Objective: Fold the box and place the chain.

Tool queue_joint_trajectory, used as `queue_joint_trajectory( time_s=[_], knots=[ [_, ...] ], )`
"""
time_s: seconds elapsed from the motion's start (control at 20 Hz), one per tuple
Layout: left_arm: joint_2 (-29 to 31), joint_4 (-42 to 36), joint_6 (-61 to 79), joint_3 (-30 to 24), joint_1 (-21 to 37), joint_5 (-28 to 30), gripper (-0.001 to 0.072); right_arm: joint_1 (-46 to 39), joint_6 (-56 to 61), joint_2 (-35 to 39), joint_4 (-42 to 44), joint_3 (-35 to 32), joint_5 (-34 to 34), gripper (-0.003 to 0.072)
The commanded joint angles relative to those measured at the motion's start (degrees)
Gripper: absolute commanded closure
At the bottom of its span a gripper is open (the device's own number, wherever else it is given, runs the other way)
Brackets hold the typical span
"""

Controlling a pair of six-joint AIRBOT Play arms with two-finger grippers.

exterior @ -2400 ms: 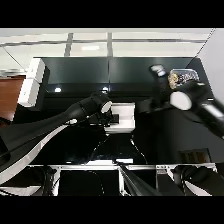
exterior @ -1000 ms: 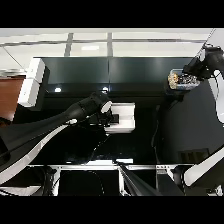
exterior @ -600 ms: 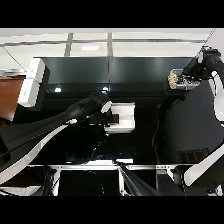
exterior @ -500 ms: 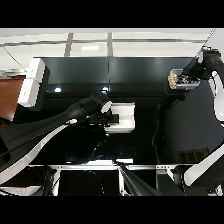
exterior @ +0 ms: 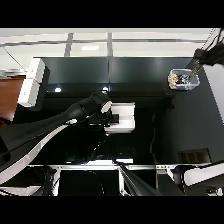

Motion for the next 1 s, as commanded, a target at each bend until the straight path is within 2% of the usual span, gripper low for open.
queue_joint_trajectory(
  time_s=[0.0,0.25,0.4,0.55,0.7,0.85,0.95],
  knots=[
    [0.0,0.0,0.0,0.0,0.1,0.1,0.0678,-0.1,-4.2,8.9,9.2,0.0,0.5,0.0685],
    [0.0,0.0,0.0,0.0,0.1,0.2,0.0678,-0.1,-13.4,20.7,30.6,-0.5,1.9,0.0685],
    [0.0,0.0,0.0,0.0,0.1,0.2,0.0678,-0.1,-14.7,27.6,34.9,-4.5,4.3,0.0685],
    [0.0,0.0,0.0,0.0,0.1,0.2,0.0678,-0.1,-19.1,35.2,39.6,-14.2,7.4,0.0686],
    [0.0,0.0,0.0,0.0,0.1,0.2,0.0678,2.0,-21.2,42.2,42.7,-28.2,10.2,0.0686],
    [0.0,0.0,0.0,0.0,0.1,0.2,0.0678,7.6,-23.8,44.9,45.1,-40.0,17.3,0.0685],
    [0.0,0.0,0.0,0.0,0.1,0.2,0.0678,12.3,-24.0,44.9,47.3,-45.4,17.5,0.0684]
  ],
)
